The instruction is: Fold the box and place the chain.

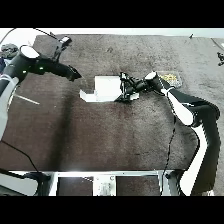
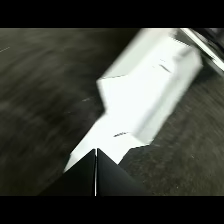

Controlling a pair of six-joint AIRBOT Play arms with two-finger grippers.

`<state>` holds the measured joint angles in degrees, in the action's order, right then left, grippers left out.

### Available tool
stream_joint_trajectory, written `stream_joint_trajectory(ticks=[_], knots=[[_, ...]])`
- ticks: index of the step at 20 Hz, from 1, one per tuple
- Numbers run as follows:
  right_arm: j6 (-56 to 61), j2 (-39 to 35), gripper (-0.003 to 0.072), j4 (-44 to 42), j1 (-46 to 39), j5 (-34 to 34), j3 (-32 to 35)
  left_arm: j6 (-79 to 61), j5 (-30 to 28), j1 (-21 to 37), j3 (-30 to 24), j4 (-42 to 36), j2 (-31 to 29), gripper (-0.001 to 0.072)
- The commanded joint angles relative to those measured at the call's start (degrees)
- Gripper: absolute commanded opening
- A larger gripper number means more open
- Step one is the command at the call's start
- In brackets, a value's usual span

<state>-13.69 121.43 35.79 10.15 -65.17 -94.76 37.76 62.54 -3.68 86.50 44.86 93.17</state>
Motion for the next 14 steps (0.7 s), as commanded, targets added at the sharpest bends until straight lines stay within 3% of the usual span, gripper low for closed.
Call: stream_joint_trajectory(ticks=[1,7,14], knots=[[0.0,0.0,0.0441,0.0,0.0,0.0,0.0,8.6,-6.3,2.7,-8.7,0.0,-4.8,0.0005],[0.0,0.0,0.0441,0.0,0.0,0.0,0.0,7.8,-8.4,6.3,-18.4,-4.9,-4.7,0.0008],[0.0,0.0,0.0441,0.0,0.0,0.0,0.0,8.1,-4.0,6.3,-18.8,-13.7,0.0,0.0008]])
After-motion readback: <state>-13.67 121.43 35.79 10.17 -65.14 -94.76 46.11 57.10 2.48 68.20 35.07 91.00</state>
